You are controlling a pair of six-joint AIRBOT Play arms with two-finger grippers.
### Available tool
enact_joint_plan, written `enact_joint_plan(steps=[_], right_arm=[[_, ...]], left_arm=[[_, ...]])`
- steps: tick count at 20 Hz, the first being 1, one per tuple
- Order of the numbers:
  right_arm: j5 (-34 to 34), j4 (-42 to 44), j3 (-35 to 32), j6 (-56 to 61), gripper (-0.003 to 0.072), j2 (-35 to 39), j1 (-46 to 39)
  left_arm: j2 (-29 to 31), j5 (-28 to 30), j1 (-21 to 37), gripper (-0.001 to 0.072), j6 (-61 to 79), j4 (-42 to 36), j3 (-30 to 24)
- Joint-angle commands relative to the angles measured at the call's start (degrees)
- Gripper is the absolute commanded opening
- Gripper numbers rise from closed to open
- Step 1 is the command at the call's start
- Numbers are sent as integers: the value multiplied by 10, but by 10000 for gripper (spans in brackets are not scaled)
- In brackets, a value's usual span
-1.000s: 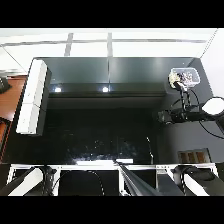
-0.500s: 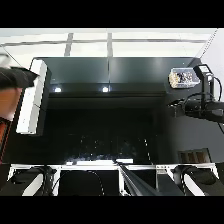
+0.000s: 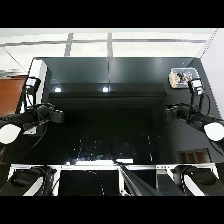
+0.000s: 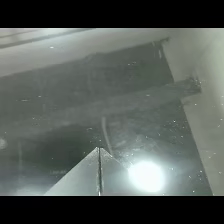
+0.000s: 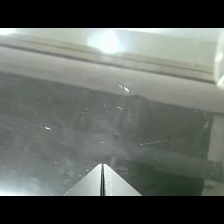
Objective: Fold the box and place the chain.
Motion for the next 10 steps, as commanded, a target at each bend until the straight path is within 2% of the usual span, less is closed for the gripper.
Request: enact_joint_plan(steps=[1,10], right_arm=[[-6,-13,-27,0,12,1,1],[9,-11,-27,0,12,1,1]], left_arm=[[4,41,-5,24,-8,10,-21],[4,43,-5,24,-8,9,-21]])
